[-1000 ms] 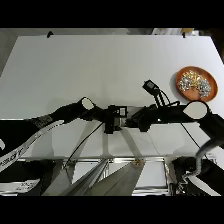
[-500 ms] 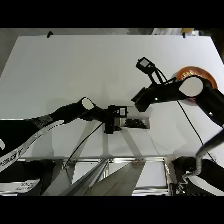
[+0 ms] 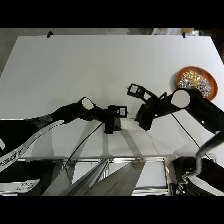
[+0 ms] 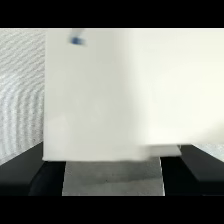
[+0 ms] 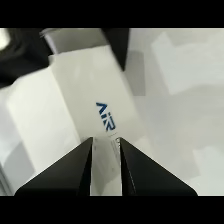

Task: Fold the box and place the chain.

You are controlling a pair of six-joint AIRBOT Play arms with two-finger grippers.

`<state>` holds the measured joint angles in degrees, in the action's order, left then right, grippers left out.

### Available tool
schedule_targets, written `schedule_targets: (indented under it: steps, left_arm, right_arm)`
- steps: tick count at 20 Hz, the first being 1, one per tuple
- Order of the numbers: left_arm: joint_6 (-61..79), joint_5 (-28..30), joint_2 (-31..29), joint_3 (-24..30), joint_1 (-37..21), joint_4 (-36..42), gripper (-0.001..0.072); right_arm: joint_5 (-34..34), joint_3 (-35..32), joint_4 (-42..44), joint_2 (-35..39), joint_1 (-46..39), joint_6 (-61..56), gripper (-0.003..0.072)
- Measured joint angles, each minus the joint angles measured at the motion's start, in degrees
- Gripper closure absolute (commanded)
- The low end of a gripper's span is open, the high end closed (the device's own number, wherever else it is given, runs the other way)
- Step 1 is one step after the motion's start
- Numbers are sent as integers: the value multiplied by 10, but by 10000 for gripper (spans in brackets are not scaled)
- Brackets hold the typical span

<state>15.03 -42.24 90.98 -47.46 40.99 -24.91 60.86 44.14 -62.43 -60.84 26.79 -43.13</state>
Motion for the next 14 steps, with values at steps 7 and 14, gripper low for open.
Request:
schedule_targets:
  steps: [7, 14]
  left_arm:
    - [0, 0, 0, 0, 0, 0, 319]
    - [0, 0, 0, 0, 0, 0, 319]
  right_arm:
    - [-12, -47, -1, 45, 21, 47, 486]
    - [-14, -63, 2, 66, 24, 80, 408]
